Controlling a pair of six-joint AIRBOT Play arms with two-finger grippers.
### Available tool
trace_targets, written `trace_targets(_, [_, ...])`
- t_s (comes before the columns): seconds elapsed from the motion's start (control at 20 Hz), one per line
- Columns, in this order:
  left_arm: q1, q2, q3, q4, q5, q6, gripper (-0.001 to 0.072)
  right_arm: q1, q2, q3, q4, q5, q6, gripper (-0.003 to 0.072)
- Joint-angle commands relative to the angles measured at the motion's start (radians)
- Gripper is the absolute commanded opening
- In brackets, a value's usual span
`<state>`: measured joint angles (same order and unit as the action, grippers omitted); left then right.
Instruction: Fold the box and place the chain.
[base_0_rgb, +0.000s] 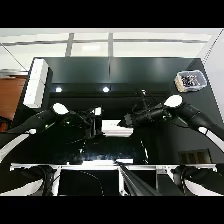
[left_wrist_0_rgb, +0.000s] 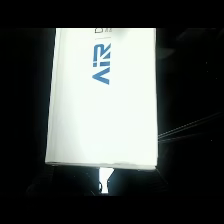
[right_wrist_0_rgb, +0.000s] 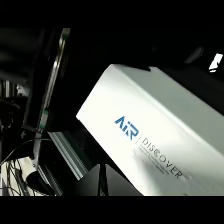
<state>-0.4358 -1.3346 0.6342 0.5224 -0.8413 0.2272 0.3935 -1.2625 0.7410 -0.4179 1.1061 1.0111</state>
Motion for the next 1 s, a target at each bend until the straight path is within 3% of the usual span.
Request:
trace_targets(0.0, [0.0,0.0,0.001,0.0,0.0,0.0,0.0483,-0.001,-0.027,-0.002,0.037,-0.014,-0.013,0.004])
trace_targets(0.25, [0.0,0.0,0.001,0.0,0.0,0.0,0.0482,0.007,-0.06,-0.002,-0.059,-0.027,0.044,0.004])
trace_targets(0.95, [0.0,0.0,0.001,0.0,0.0,0.0,0.0483,0.045,-0.089,-0.002,-0.09,-0.082,0.051,0.004])
